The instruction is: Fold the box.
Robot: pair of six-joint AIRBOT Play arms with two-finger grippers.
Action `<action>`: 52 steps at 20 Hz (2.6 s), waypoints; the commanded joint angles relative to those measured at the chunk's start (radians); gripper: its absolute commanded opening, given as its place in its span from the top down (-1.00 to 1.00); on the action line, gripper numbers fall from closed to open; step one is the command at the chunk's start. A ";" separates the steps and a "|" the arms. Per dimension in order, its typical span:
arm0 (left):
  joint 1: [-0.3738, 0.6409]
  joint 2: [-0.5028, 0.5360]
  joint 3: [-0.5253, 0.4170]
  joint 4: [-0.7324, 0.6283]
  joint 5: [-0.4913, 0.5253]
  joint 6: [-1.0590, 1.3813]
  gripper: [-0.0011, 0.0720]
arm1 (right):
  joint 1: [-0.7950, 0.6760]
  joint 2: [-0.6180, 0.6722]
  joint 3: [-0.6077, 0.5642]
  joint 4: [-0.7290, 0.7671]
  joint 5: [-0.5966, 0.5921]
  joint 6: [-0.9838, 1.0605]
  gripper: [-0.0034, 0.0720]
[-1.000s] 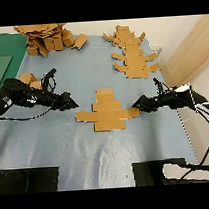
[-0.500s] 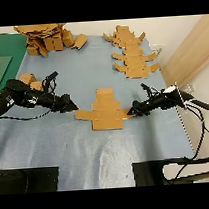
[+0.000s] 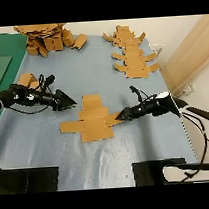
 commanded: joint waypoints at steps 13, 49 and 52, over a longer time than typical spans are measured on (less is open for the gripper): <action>-0.039 -0.163 0.085 0.155 0.045 0.008 -0.13 | 0.020 0.332 -0.255 0.060 -0.102 -0.153 0.90; -0.383 0.013 0.154 0.194 0.203 0.734 0.93 | 0.019 0.332 -0.254 0.008 -0.362 0.151 0.66; -0.428 0.154 -0.024 0.161 0.373 0.874 0.93 | 0.019 0.332 -0.254 0.021 -0.406 0.160 0.66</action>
